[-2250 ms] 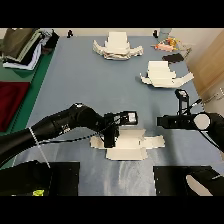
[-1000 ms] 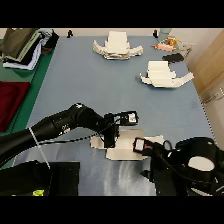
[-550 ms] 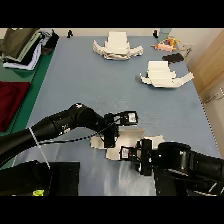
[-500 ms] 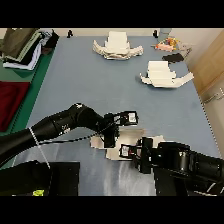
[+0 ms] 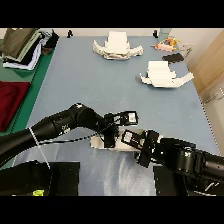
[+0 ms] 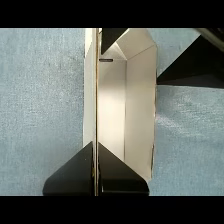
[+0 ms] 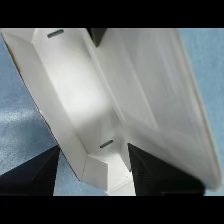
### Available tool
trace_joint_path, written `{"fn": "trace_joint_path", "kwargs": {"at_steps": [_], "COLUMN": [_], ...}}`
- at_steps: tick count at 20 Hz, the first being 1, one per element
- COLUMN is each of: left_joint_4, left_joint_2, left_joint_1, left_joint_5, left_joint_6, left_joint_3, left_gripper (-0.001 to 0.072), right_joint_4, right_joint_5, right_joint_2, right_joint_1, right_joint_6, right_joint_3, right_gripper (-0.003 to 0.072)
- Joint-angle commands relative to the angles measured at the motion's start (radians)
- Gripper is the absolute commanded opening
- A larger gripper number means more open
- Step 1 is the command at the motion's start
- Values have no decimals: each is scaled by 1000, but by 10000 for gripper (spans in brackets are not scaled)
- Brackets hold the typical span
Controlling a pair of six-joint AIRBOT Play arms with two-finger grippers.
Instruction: Fold the box.
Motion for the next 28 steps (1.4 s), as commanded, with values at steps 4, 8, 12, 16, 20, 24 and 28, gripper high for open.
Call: {"fn": "trace_joint_path", "kwargs": {"at_steps": [4, 8, 12, 16, 20, 24, 28], "left_joint_4": [1, 1, 0, 0, 0, 0, 0], "left_joint_2": [-1, -1, -1, -1, -1, -1, -1], "left_joint_1": [0, 0, 0, 0, 0, 0, 0], "left_joint_5": [0, 0, 0, 0, 0, 0, 0], "left_joint_6": [0, 0, 0, 0, 0, 0, 0], "left_joint_3": [1, 1, 1, 1, 1, 1, 1], "left_gripper": [13, 13, 13, 13, 14, 13, 13], "right_joint_4": [-54, -53, -55, 0, 247, 522, 753], "right_joint_5": [88, 97, 111, 72, -12, -17, -10], "right_joint_2": [6, 4, 4, 5, 4, 2, -35], "right_joint_1": [0, -1, -1, -101, -300, -510, -643], "right_joint_6": [96, 101, 98, -47, -404, -821, -1142], "right_joint_3": [35, 34, 32, 31, 29, 29, 5], "right_gripper": [713, 714, 714, 719, 719, 719, 719]}}
